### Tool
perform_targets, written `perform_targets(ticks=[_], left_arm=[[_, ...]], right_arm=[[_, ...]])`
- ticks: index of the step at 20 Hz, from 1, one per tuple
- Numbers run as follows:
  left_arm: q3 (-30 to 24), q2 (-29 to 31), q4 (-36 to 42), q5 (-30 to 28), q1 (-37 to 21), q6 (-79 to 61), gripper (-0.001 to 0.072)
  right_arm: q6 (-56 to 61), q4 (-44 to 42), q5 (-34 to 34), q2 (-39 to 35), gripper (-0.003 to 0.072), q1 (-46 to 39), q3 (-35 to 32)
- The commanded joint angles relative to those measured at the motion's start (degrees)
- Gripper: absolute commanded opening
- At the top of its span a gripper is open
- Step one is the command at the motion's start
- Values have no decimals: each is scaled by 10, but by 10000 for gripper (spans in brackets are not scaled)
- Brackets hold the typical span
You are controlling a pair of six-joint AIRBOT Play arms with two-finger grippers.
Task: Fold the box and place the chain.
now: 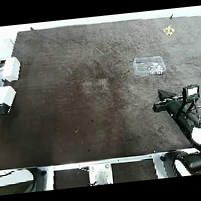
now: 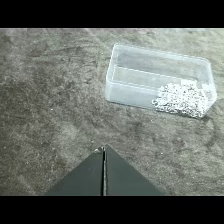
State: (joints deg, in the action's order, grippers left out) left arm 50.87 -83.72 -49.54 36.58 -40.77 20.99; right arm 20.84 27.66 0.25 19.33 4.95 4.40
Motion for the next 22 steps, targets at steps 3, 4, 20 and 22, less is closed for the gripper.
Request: perform_targets(ticks=[3,4,20,22], left_arm=[[3,-3,-2,-8,0,26,91],[3,-3,-2,-9,0,26,492],[247,67,257,206,0,9,710],[279,83,372,239,2,-14,177]], right_arm=[[0,0,13,0,2,0,0],[0,0,13,0,3,0,0],[0,0,12,0,2,0,0],[0,0,13,0,3,0,0]])
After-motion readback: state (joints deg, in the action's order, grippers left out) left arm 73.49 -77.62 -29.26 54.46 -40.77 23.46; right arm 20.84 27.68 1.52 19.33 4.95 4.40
